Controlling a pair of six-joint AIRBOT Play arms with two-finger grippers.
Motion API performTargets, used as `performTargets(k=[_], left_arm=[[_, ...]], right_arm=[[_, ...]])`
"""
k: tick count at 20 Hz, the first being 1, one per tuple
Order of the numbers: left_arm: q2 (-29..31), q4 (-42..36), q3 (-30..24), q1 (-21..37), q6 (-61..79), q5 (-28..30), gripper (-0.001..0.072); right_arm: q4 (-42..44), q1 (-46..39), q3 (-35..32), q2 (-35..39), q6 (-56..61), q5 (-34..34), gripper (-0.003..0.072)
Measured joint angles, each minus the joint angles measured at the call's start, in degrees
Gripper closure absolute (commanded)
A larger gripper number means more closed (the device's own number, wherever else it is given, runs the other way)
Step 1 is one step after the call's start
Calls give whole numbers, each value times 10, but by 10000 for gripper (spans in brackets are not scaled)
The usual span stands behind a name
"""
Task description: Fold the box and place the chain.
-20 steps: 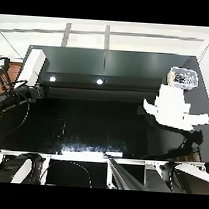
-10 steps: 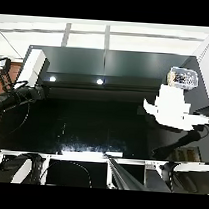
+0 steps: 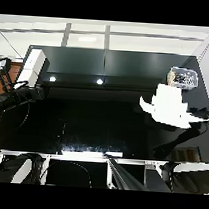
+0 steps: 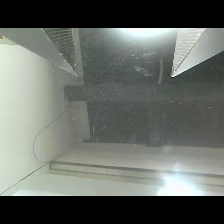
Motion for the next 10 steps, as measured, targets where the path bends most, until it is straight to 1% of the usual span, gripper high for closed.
performTargets(k=[1,5,10], left_arm=[[0,0,0,0,0,0,1],[0,0,0,0,0,2,2],[0,0,-5,-2,0,3,2]], right_arm=[[6,1,0,3,-2,5,642],[34,10,-9,42,-7,13,644],[66,70,-74,146,-17,-21,644]])
